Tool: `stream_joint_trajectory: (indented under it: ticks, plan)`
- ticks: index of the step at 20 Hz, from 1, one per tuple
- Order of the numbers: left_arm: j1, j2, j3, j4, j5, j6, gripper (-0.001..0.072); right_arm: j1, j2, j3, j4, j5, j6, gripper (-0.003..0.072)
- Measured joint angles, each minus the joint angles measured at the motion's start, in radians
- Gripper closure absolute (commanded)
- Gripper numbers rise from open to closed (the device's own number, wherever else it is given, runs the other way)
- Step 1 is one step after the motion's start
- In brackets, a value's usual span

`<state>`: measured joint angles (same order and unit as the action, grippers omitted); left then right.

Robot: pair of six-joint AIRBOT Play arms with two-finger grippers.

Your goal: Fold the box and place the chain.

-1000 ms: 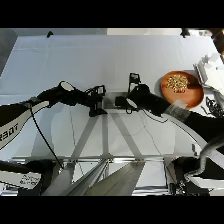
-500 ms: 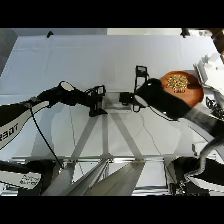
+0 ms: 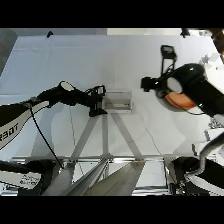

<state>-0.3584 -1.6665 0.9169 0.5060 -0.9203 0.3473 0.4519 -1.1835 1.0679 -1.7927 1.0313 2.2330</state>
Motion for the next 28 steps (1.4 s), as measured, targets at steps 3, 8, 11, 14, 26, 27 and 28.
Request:
stream_joint_trajectory:
  ticks: [3, 8, 11, 14, 26, 27, 28]
  plan:
    - [0.0, 0.0, 0.0, 0.0, 0.0, 0.0, 0.0453, -0.168, -0.014, 0.0, -0.023, -0.025, -0.064, 0.013]
    - [0.0, 0.0, 0.0, 0.0, 0.0, 0.0, 0.0453, -0.465, -0.103, 0.0, 0.063, -0.143, -0.172, 0.0124]
    - [0.0, 0.0, 0.0, 0.0, 0.0, 0.0, 0.0453, -0.582, -0.195, 0.026, 0.138, -0.196, -0.243, 0.0124]
    - [0.0, 0.0, 0.0, 0.0, 0.0, 0.0, 0.0453, -0.626, -0.311, 0.101, 0.182, -0.213, -0.321, 0.0123]
    - [0.0, 0.0, 0.0, 0.0, 0.0, 0.0, 0.0453, -0.649, -0.542, 0.223, 0.213, -0.172, -0.401, 0.0678]
    - [0.0, 0.0, 0.0, 0.0, 0.0, 0.0, 0.0453, -0.649, -0.544, 0.223, 0.211, -0.167, -0.404, 0.0679]
    - [0.0, 0.0, 0.0, 0.0, 0.0, 0.0, 0.0453, -0.649, -0.544, 0.224, 0.214, -0.163, -0.409, 0.068]
